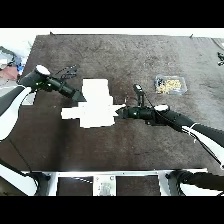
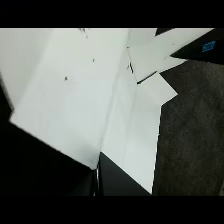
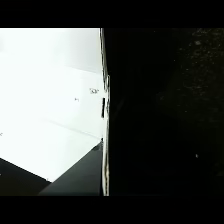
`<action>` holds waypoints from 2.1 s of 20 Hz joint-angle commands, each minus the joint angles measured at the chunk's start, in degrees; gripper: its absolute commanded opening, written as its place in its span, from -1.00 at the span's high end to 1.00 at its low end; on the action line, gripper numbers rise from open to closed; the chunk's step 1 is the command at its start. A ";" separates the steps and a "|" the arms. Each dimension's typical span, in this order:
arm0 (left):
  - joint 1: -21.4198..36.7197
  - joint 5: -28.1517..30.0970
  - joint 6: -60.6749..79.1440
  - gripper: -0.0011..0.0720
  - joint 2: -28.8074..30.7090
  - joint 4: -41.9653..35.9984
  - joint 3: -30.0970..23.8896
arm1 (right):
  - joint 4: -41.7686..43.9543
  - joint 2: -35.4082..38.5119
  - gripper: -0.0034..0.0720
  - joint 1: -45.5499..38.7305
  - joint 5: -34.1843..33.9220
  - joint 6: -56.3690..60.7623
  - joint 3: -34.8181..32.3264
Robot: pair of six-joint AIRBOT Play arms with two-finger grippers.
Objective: Fold the box and place the chain.
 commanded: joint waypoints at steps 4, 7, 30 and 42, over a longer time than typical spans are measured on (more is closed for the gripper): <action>0.07 -1.84 8.46 0.94 -0.02 -0.76 0.04 | -0.52 0.26 0.05 0.04 0.11 -1.03 -0.02; 0.07 -4.28 14.05 0.95 0.39 -1.49 0.04 | -4.15 3.32 0.05 -0.96 0.04 -0.94 -0.11; -0.85 2.75 49.03 0.95 11.15 0.83 -10.60 | -7.17 15.69 0.05 -10.54 0.26 -0.85 -3.28; -4.44 18.84 46.51 0.95 11.85 0.72 -10.49 | -9.25 15.72 0.05 -10.54 0.55 -0.83 -3.30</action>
